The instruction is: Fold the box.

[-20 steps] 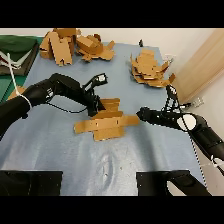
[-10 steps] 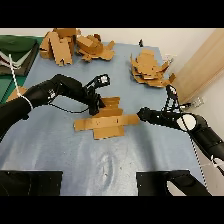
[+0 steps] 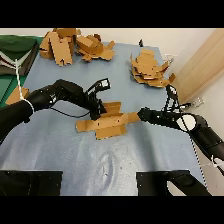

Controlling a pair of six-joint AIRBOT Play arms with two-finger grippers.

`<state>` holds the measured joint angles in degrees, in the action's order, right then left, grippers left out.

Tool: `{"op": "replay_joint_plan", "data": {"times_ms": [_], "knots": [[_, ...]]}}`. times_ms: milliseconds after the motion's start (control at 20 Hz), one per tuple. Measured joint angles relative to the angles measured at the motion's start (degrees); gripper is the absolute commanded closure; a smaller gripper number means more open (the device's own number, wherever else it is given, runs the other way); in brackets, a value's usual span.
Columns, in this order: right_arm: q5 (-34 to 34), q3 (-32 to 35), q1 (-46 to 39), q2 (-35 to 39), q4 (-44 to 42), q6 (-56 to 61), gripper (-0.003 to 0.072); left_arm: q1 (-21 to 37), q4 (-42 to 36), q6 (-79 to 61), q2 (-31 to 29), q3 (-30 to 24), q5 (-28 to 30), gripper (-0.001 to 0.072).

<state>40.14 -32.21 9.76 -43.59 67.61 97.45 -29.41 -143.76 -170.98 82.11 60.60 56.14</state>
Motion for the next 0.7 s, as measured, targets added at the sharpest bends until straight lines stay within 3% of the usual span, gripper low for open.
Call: {"op": "replay_joint_plan", "data": {"times_ms": [500, 700], "knots": [[1.01, 0.00, -0.04, -0.02, -0.24, -0.07, 0.0401, -0.11, 3.72, 0.04, 0.02, -2.80, -4.70, 0.0696], [1.40, 0.00, 0.00, 0.00, 0.22, -0.07, 0.0401, 0.09, 4.96, 0.02, 0.02, -2.84, -3.54, 0.0696]]}}
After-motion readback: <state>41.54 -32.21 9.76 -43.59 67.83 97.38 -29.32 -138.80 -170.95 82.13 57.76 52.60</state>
